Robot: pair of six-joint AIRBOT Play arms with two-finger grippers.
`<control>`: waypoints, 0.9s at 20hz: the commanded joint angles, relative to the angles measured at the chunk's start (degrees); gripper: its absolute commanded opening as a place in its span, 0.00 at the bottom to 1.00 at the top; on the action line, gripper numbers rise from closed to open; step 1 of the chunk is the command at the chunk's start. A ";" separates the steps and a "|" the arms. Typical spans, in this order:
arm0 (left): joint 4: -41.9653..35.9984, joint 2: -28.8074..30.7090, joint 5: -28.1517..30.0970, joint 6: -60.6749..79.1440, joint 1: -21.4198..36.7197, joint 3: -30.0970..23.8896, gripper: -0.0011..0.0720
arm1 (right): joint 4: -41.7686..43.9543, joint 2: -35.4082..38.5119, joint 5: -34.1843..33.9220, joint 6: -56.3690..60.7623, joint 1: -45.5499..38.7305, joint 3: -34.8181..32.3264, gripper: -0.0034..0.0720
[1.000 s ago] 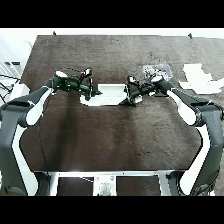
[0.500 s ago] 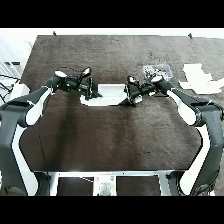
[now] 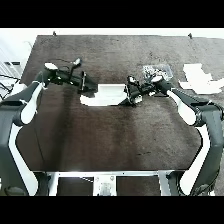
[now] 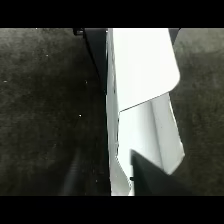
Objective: Fold the box and place the chain.
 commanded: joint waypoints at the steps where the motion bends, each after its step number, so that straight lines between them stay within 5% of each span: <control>1: -0.94 0.04 -10.45 -4.79 2.73 5.35 0.04 | 0.02 -0.04 -0.02 0.02 0.02 0.02 0.81; 4: -1.11 0.44 -12.39 -9.86 2.10 8.46 0.03 | 0.02 -0.04 -0.02 0.02 0.02 0.02 0.81; 8: 0.96 6.51 -9.27 -9.40 -1.38 5.44 0.03 | 0.02 -0.04 -0.02 0.02 0.02 0.02 0.81; 14: 5.22 22.73 8.52 1.22 -8.48 -17.79 0.03 | 0.04 -0.04 -0.02 0.02 0.02 0.02 0.81; 18: 5.11 24.06 13.88 4.04 -12.35 -27.93 0.03 | 0.04 -0.04 -0.02 0.02 0.02 0.02 0.81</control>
